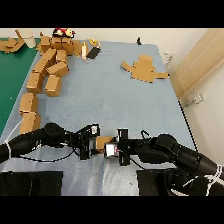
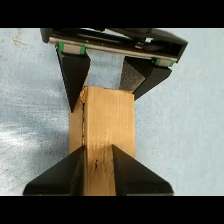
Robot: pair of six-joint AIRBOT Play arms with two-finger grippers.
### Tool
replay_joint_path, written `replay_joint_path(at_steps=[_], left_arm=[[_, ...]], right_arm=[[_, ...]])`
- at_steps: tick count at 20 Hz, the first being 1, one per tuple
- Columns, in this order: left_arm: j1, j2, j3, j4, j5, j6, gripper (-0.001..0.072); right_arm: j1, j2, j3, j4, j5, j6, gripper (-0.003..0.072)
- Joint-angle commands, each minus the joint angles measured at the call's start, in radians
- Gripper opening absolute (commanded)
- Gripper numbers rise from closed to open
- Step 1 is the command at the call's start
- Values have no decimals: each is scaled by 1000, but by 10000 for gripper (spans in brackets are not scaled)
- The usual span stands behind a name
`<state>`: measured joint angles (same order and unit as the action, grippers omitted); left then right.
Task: Fold the box.
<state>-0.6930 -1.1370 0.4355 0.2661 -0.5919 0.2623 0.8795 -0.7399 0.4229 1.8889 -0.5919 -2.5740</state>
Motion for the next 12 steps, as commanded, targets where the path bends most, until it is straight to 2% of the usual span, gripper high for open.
replay_joint_path(at_steps=[1, 10, 12], left_arm=[[1, 0, 0, 0, 1, 0, 523], [1, 0, 0, 0, 1, 0, 523], [1, 0, 0, 0, 1, 0, 523]], right_arm=[[1, 4, 0, 11, -20, 0, 260], [1, 31, 0, 15, -28, 1, 261], [1, 56, 11, 74, -68, 58, 261]])
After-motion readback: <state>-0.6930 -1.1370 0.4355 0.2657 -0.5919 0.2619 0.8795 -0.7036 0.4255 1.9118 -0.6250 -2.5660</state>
